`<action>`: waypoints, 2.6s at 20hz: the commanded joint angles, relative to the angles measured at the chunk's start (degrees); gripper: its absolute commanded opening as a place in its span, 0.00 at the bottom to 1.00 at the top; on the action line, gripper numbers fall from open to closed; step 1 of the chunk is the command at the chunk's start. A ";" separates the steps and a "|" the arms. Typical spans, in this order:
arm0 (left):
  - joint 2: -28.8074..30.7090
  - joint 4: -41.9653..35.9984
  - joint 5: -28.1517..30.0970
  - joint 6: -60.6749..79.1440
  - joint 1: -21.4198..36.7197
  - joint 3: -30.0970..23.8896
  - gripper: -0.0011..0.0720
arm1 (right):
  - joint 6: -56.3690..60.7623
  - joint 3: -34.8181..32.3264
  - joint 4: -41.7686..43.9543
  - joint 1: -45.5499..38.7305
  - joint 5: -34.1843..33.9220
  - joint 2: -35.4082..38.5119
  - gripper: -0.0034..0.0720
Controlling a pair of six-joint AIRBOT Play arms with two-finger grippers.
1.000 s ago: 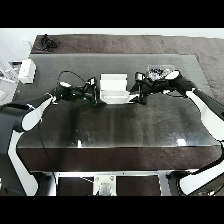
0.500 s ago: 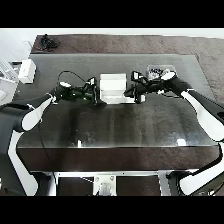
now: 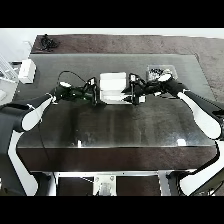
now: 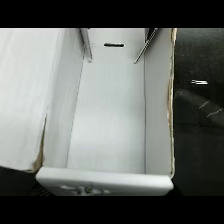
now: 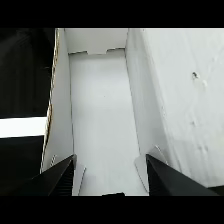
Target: Fold the box and place the chain.
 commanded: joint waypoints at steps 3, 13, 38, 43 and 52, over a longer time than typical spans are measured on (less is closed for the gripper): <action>0.04 -0.11 0.15 -0.28 0.02 0.02 0.65 | 0.09 -0.02 -0.50 0.09 2.97 -0.22 0.78; 0.04 -0.11 0.15 -0.26 0.02 0.02 0.65 | 0.15 0.00 -2.60 0.09 -2.34 -0.22 0.91; 0.04 -0.11 0.17 -0.26 0.02 0.02 0.65 | 67.89 -0.04 -10.47 -17.88 3.61 4.39 0.05; 0.04 -0.11 0.17 -0.28 0.02 0.02 0.65 | 71.49 -0.02 -10.58 -18.05 4.79 1.90 0.05; 0.04 -0.11 0.15 -0.28 0.02 0.02 0.65 | 74.23 0.00 -5.38 -12.26 4.81 -1.40 0.06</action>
